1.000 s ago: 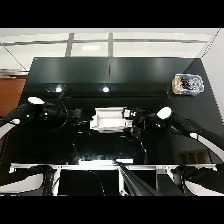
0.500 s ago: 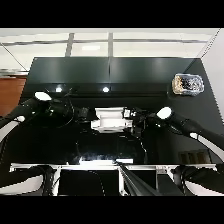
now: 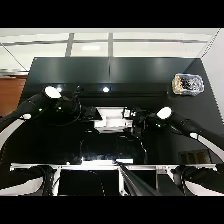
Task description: Fold the box and place the chain.
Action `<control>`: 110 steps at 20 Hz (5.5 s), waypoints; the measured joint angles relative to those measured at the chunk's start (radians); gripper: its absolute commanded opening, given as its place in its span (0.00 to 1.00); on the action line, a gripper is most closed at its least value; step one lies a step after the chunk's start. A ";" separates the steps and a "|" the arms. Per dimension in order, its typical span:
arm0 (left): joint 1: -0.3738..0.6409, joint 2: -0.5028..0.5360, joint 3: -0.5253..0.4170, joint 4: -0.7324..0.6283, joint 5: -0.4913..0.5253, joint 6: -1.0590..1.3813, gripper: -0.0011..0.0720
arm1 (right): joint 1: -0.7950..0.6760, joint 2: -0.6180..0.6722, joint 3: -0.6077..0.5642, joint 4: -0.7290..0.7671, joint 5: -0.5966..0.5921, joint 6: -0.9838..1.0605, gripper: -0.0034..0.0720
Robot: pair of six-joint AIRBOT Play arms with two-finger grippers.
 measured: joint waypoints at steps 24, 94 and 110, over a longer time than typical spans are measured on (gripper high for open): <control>-0.447 -0.053 0.197 0.829 -0.005 -0.950 0.50 | 0.000 0.000 0.000 0.000 0.000 0.000 0.63; -0.461 -0.115 0.216 0.855 -0.048 -1.031 0.05 | 0.116 0.032 0.005 0.009 -0.061 0.089 0.59; -0.461 -0.115 0.216 0.848 -0.035 -1.034 0.05 | -0.130 0.269 0.032 -0.267 0.170 0.905 0.06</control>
